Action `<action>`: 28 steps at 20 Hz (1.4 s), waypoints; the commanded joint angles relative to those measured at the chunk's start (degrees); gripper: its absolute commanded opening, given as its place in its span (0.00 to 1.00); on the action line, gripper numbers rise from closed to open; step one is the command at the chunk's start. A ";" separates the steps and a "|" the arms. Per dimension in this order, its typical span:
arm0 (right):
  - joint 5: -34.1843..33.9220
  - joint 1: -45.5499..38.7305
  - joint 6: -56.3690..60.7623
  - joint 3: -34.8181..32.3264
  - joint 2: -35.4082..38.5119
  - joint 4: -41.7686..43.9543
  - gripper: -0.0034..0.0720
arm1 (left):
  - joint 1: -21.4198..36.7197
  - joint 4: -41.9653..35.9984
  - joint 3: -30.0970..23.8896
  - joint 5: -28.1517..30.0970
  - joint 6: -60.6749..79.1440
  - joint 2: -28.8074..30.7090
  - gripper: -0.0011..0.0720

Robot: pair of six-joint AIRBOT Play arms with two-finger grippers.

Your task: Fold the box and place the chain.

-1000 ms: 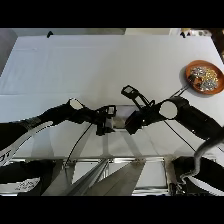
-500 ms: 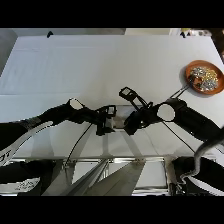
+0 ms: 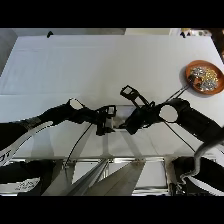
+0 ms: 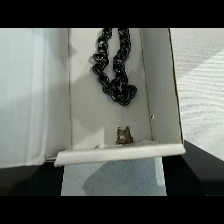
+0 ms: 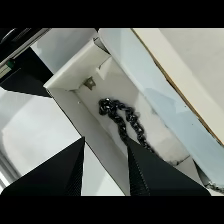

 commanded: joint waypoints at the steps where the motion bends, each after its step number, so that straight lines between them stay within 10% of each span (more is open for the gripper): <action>1: 1.92 -0.02 0.50 0.17 3.58 -4.57 0.42 | 0.00 0.02 -0.02 0.00 0.02 0.04 0.25; 6: 8.98 -6.73 9.03 1.27 12.52 -23.85 0.39 | 0.00 0.02 -0.02 0.02 0.02 0.04 0.25; 15: 4.55 -29.53 15.02 1.22 8.07 -24.70 0.39 | -0.02 0.02 0.00 -0.02 0.02 0.04 0.25; 28: -4.11 -30.71 15.52 1.18 -7.82 -24.17 0.39 | 0.00 0.02 -0.02 0.00 0.02 0.04 0.25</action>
